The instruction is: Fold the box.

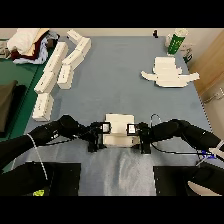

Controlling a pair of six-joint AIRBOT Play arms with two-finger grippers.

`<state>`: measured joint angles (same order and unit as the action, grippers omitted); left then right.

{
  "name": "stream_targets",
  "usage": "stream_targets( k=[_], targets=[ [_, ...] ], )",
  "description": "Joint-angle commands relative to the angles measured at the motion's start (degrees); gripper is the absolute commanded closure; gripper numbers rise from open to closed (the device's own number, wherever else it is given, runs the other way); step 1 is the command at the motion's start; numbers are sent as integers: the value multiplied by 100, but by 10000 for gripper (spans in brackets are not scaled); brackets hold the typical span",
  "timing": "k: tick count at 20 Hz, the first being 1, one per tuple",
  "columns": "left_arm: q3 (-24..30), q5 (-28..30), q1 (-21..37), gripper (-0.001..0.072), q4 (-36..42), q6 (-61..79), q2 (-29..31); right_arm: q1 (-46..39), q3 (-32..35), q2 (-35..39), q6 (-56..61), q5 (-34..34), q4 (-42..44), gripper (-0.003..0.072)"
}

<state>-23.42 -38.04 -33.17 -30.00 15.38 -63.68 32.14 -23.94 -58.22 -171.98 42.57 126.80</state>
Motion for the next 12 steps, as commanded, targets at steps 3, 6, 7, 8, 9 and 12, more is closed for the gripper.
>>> stream_targets(
  k=[3, 6, 7, 8, 9, 12],
  targets=[
    [-4, 0, -4, 170, 0, 2, -4, 0, -13, 9, 302, 4, -74, -34],
    [-4, 0, -4, 170, 0, 2, -4, 0, -120, 81, 1045, 181, -570, -34],
    [-4, 0, -4, 170, 0, 2, -4, 0, -197, 138, 1349, 348, -817, -34],
    [-4, 0, -4, 170, 0, 2, -4, 0, -286, 214, 1703, 584, -1123, -34],
    [-4, 0, -4, 170, 0, 2, -4, 0, -378, 297, 1982, 857, -1414, -33],
    [-4, 0, -4, 170, 0, 2, -4, 0, -654, 658, 2983, 1803, -2140, -34]
  ],
)
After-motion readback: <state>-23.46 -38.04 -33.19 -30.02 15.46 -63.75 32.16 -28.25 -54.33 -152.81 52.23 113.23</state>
